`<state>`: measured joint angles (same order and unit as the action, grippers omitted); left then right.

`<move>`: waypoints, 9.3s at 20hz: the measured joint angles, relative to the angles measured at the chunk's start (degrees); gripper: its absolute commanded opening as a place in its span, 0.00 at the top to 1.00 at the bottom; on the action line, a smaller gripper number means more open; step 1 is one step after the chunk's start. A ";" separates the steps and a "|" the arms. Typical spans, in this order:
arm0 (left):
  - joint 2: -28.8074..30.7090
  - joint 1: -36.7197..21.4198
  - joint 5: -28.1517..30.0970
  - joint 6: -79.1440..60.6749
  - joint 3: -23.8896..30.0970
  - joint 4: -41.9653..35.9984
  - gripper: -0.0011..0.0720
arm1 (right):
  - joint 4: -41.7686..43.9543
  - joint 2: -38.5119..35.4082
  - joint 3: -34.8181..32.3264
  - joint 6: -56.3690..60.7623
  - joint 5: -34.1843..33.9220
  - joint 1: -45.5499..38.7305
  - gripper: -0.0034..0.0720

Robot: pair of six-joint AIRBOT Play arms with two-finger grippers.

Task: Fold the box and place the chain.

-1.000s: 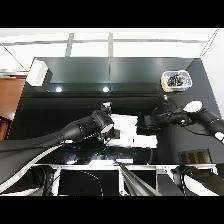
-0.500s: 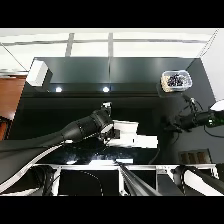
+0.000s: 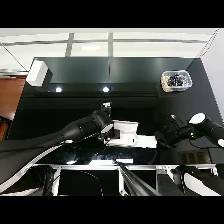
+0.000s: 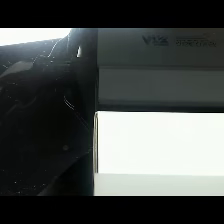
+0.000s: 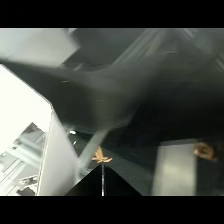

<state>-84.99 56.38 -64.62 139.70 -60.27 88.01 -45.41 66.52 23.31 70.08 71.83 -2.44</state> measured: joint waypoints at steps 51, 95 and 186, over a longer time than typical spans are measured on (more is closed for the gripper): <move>0.00 0.00 -0.04 0.00 0.00 -0.02 0.95 | -36.94 1.22 18.73 67.84 -14.49 49.59 0.40; -0.04 0.00 0.02 0.02 0.00 0.00 0.95 | -39.17 -11.69 28.52 53.59 2.54 43.19 0.18; -0.04 0.00 -0.11 0.00 0.00 -0.20 0.95 | 3.39 -22.14 24.57 8.76 -3.85 28.35 0.95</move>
<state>-85.03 56.38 -64.73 139.70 -60.27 87.81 -42.02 44.38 47.88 78.85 67.99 25.91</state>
